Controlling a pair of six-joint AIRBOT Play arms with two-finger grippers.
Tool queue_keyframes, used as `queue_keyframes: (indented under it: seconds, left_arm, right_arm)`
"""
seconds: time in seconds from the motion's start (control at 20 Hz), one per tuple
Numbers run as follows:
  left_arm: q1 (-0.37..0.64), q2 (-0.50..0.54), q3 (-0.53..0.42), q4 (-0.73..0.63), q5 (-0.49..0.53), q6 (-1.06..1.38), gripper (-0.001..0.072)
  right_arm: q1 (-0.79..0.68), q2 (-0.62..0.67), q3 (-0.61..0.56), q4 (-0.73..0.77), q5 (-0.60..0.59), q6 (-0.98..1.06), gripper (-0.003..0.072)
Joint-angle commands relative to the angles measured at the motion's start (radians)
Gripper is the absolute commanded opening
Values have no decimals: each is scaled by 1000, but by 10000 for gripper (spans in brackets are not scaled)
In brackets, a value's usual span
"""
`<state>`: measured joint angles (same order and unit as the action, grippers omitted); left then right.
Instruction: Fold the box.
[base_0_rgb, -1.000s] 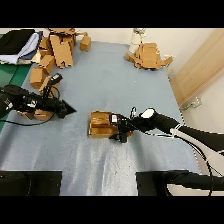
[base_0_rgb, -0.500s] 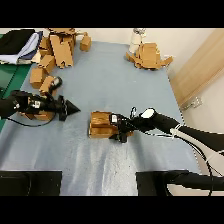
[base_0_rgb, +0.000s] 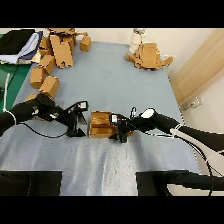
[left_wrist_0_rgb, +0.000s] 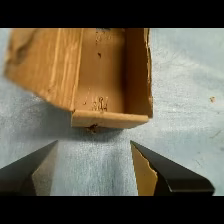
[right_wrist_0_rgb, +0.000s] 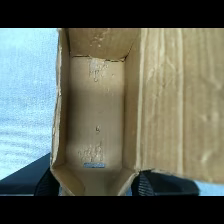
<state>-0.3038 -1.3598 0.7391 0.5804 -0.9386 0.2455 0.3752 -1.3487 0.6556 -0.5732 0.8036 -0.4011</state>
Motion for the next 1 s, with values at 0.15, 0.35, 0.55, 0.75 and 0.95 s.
queue_keyframes:
  seconds: [0.15,0.35,0.55,0.75,0.95]
  left_arm:
    - [-82,1,-1,-26,95,-37,693]
    - [-92,1,-1,-39,92,-33,692]
    - [-74,3,-1,69,80,-114,691]
    - [-42,2,-1,211,-2,-191,691]
    - [31,29,-77,63,-14,20,691]
  right_arm:
    - [1,-1,0,0,0,0,530]
    - [1,-1,0,0,0,0,530]
    - [1,-1,0,0,0,0,530]
    - [1,-1,0,0,0,0,531]
    - [1,-1,0,0,0,0,530]
